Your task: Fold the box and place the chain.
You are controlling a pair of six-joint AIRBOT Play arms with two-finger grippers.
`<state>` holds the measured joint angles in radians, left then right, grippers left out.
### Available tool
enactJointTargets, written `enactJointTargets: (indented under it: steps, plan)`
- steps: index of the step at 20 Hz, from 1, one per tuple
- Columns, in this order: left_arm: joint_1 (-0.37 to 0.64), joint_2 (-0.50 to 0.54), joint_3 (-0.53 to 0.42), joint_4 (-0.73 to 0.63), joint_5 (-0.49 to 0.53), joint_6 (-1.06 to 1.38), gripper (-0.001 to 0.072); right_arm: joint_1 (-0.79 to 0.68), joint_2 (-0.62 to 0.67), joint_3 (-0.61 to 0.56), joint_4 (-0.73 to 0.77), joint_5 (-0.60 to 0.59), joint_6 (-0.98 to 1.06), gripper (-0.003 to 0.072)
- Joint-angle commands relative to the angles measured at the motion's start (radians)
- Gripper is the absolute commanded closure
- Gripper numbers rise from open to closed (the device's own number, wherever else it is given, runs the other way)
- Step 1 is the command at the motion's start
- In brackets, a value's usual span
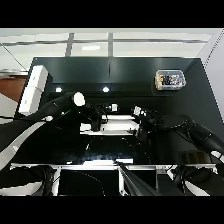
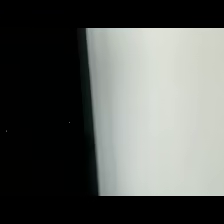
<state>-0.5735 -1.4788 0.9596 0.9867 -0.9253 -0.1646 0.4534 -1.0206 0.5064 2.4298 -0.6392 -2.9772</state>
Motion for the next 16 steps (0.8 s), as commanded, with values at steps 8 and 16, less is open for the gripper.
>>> enactJointTargets:
  steps: [8,16]
  plan:
    - [0.000,0.000,0.000,-0.001,0.002,0.000,0.0680,0.056,-0.066,0.004,-0.025,0.006,-0.011,-0.0030]
    - [-0.001,0.000,0.000,-0.003,-0.024,-0.018,0.0680,0.070,-0.124,0.003,-0.078,0.058,-0.011,0.0186]
